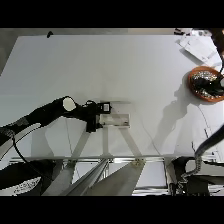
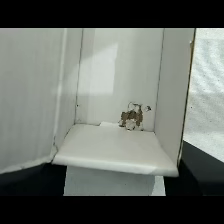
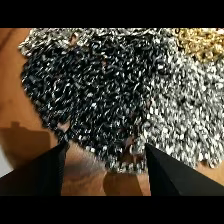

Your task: Fold the box and place the chain.

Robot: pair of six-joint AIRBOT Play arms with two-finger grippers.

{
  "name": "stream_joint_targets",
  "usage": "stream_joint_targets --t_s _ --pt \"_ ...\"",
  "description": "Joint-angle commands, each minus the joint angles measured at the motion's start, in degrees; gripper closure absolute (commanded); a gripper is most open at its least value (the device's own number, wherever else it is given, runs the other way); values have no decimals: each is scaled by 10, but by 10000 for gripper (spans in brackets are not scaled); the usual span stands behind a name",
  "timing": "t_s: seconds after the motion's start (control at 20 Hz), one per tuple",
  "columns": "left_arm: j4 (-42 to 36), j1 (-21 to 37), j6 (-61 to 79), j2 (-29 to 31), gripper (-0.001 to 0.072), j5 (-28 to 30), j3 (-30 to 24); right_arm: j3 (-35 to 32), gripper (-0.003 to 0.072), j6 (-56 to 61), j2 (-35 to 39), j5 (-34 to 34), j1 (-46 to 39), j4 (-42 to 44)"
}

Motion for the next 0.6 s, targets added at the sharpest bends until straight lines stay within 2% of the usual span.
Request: stream_joint_targets --t_s 0.0,0.15,0.2,0.3,0.35,0.55 --pt "0 0 0 0 418 0 0 0 143 -6 -49 -54 -8 6" --pt "0 0 0 0 418 0 0 0 166 -6 -70 -56 5 6" --pt "0 0 0 0 418 0 0 0 231 -6 -73 -54 11 6" --pt "0 0 0 0 418 0 0 0 610 -16 -70 -49 25 6" --pt "0 0 0 0 418 0 0 0 679 -30 -63 -46 32 6" --pt "0 0 0 0 418 0 0 0 678 -51 -7 -35 40 5"
